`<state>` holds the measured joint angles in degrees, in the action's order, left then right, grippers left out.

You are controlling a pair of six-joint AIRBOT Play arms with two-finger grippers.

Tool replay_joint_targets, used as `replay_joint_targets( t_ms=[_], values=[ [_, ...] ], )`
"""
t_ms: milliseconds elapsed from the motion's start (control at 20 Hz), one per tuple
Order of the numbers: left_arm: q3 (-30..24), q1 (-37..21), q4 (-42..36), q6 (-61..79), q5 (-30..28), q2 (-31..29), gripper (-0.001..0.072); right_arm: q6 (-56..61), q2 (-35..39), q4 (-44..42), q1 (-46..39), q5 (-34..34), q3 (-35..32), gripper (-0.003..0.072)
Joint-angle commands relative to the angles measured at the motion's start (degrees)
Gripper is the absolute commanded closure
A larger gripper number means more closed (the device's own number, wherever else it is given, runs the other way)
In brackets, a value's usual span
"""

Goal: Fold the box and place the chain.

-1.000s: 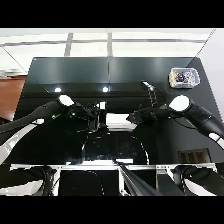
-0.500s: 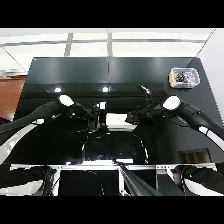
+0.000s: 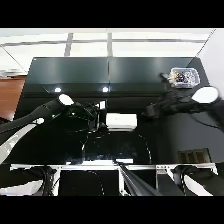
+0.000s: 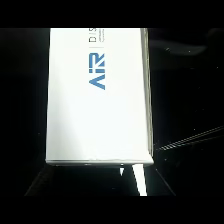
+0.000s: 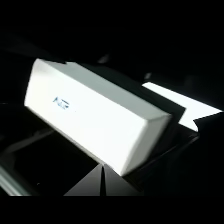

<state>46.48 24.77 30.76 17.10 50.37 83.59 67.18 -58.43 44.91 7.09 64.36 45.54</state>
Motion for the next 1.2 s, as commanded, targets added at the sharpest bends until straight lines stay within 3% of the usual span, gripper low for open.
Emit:
replay_joint_targets(
  t_ms=[0,50,200,300,450,700,1150],
  values=[
    [1.4,-0.2,0.6,-3.2,3.5,-0.2,0.0233,-0.3,8.2,8.9,-8.9,10.4,0.7,0.0667],
    [2.2,-0.1,1.3,-4.9,3.8,-0.5,-0.0009,0.7,9.6,11.8,-11.1,12.6,0.7,0.0666],
    [5.2,-0.1,3.7,-9.0,6.7,-2.4,-0.0007,1.6,11.0,15.4,-15.4,16.3,0.7,0.0667],
    [7.2,0.6,2.4,-10.3,8.3,-3.7,-0.0006,1.6,11.0,15.3,-15.9,15.0,0.4,0.0667],
    [10.1,5.0,-2.9,-14.7,4.7,-2.9,0.0,1.6,11.0,14.2,-15.9,10.6,-0.3,0.0667],
    [14.4,11.9,-2.9,-20.2,-3.9,3.8,0.0001,1.6,11.0,13.5,-15.9,8.6,-0.6,0.0666],
    [15.1,12.1,-2.3,-26.4,-1.2,7.1,0.0001,1.6,11.0,13.6,-15.9,7.7,-0.6,0.0667]
  ],
)
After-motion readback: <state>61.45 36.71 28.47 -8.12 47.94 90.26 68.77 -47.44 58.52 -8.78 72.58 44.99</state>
